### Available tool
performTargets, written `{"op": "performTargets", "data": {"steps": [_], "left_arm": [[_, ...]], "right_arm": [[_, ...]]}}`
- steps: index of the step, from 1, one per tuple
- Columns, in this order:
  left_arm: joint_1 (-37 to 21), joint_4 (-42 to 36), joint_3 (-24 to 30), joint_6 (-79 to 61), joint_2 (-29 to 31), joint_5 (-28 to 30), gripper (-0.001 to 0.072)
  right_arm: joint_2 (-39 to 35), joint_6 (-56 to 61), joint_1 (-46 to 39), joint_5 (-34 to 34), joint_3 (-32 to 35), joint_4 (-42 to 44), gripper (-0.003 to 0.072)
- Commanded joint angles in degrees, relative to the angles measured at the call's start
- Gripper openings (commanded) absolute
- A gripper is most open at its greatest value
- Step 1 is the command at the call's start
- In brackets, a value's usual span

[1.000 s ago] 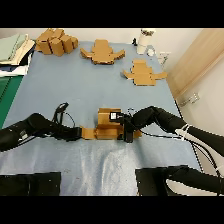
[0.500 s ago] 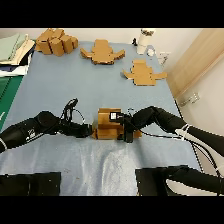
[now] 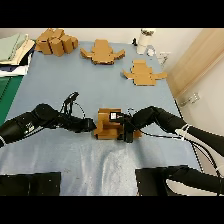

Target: Fold the box.

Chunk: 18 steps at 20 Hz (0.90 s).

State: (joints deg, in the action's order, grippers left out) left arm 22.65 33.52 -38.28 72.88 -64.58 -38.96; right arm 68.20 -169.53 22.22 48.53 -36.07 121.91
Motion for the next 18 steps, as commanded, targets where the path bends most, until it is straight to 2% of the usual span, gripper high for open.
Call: {"op": "performTargets", "data": {"steps": [1, 10, 14, 15, 18], "left_arm": [[-0.1, -0.3, -0.9, 0.0, -0.1, -1.1, 0.0396], [3.1, -0.6, -0.9, 0.2, -3.6, 3.0, 0.0399], [3.3, 1.7, -2.4, 3.7, -3.6, 0.4, 0.0399], [3.9, 4.2, -3.1, 7.0, -3.6, 0.2, 0.0398], [7.7, 21.6, -7.3, 23.8, -4.5, -2.1, 0.0397]], "right_arm": [[0.0, 0.0, 0.0, 0.0, 0.0, 0.0, 0.051], [0.0, 0.0, 0.0, 0.0, 0.0, 0.0, 0.051], [0.0, 0.0, 0.0, 0.0, 0.0, 0.0, 0.051], [0.0, 0.0, 0.0, 0.0, 0.0, 0.0, 0.051], [0.0, 0.0, 0.0, 0.0, 0.0, 0.0, 0.051]]}}
